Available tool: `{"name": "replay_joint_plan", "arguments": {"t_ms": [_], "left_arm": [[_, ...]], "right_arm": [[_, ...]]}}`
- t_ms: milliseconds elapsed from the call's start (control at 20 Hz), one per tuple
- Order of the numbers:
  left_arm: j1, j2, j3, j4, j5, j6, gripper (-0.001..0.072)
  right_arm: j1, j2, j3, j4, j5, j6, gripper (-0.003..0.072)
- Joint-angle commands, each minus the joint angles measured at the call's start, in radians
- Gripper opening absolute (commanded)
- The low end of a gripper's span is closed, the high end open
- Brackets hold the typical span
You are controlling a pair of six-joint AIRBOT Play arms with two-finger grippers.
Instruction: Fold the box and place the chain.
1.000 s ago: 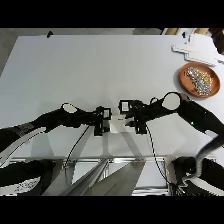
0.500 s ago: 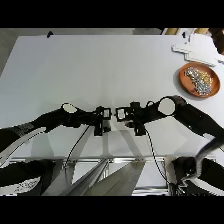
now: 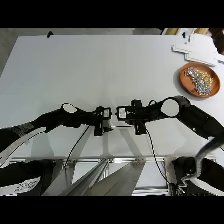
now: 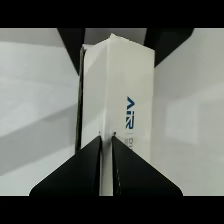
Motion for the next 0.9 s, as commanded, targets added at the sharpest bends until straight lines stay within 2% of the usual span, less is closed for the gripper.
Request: {"name": "replay_joint_plan", "arguments": {"t_ms": [0,700,750,800,850], "left_arm": [[0.0,0.0,0.0,0.002,-0.001,0.001,0.0014],[0.0,0.0,0.0,0.002,-0.001,0.001,0.0014],[0.0,0.0,0.0,0.002,-0.002,0.001,0.0014],[0.0,0.0,0.0,0.002,-0.001,0.001,0.0014],[0.0,0.0,0.0,0.002,-0.001,0.001,0.0014]], "right_arm": [[0.0,-0.002,0.0,-0.002,-0.037,0.04,0.0051],[0.0,-0.008,-0.043,0.003,-0.024,0.039,0.0068],[0.0,-0.008,-0.05,0.005,-0.022,0.039,0.0142],[0.0,-0.008,-0.058,0.01,-0.021,0.039,0.0248],[0.0,-0.008,-0.059,0.011,-0.011,0.039,0.0301]]}}
